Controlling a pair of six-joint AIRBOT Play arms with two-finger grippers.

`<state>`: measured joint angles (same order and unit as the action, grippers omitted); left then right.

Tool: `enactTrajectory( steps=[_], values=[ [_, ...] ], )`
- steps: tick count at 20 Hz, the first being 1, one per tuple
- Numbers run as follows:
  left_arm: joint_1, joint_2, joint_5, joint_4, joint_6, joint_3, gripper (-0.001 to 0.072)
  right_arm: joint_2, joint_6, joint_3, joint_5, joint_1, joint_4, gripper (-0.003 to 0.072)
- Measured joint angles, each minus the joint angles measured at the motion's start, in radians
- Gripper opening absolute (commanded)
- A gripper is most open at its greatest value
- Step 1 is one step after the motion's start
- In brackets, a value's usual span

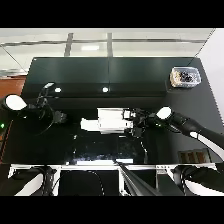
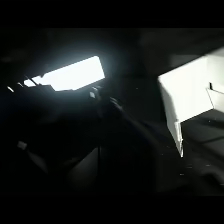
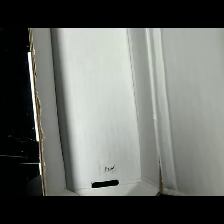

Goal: Fold the box and place the chain.

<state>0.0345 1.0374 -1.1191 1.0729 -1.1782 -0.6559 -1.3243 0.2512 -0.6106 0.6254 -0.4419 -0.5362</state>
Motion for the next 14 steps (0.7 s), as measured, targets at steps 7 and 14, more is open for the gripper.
enactTrajectory(
  steps=[7, 14],
  values=[
    [0.111, 0.188, -0.070, -0.356, 0.061, 0.116, 0.0025, 0.000, 0.000, 0.000, 0.000, 0.000, 0.000, 0.0093],
    [-0.068, 0.359, 0.021, -0.444, 0.096, 0.055, 0.0026, 0.000, 0.000, 0.000, 0.000, 0.000, 0.000, 0.0094]
  ],
)
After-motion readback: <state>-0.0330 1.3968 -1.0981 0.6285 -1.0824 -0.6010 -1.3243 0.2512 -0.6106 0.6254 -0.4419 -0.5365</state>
